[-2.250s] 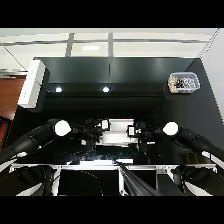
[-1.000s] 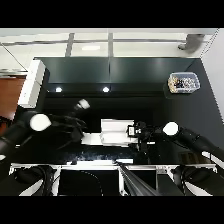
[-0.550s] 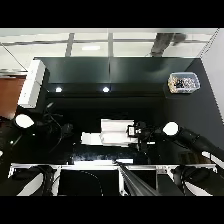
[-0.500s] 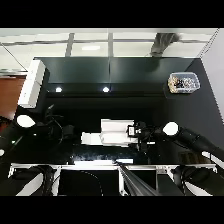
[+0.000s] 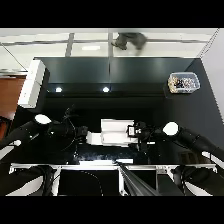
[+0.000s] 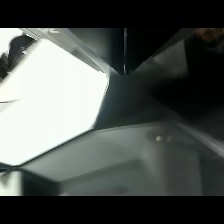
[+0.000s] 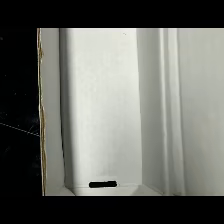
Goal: Fold the box and place the chain.
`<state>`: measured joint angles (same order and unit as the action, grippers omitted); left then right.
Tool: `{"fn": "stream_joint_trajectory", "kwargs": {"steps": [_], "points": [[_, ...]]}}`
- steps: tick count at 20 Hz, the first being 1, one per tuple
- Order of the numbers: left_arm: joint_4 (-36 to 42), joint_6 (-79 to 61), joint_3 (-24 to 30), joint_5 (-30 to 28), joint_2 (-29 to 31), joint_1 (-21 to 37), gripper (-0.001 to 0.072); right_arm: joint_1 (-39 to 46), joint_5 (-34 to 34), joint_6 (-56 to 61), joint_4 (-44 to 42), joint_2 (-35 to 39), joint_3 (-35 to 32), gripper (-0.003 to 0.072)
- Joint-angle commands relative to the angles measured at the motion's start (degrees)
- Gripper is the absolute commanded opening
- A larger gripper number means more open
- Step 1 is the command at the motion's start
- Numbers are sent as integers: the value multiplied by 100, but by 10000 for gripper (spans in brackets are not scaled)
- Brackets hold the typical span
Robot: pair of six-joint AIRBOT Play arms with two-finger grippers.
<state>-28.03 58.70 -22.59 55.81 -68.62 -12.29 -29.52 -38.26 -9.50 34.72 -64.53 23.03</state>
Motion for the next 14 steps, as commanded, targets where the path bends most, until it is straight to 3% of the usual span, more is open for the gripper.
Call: {"fn": "stream_joint_trajectory", "kwargs": {"steps": [1,2,3,4,8,14], "points": [[295,-319,-238,203,166,-70,82,-2,-2,0,0,-2,-4,436],[280,-319,-271,249,262,-70,252,-2,-2,0,0,-2,-4,436],[254,-319,-295,317,358,-70,531,-2,-2,0,0,-2,-4,436],[234,-315,-310,356,422,-70,720,-2,-2,0,-2,-2,-4,436],[232,-304,-308,564,466,-367,712,-2,-2,2,-2,-2,-4,435],[85,-271,-415,-638,466,-1410,674,-2,0,2,-2,-2,-4,436]]}}
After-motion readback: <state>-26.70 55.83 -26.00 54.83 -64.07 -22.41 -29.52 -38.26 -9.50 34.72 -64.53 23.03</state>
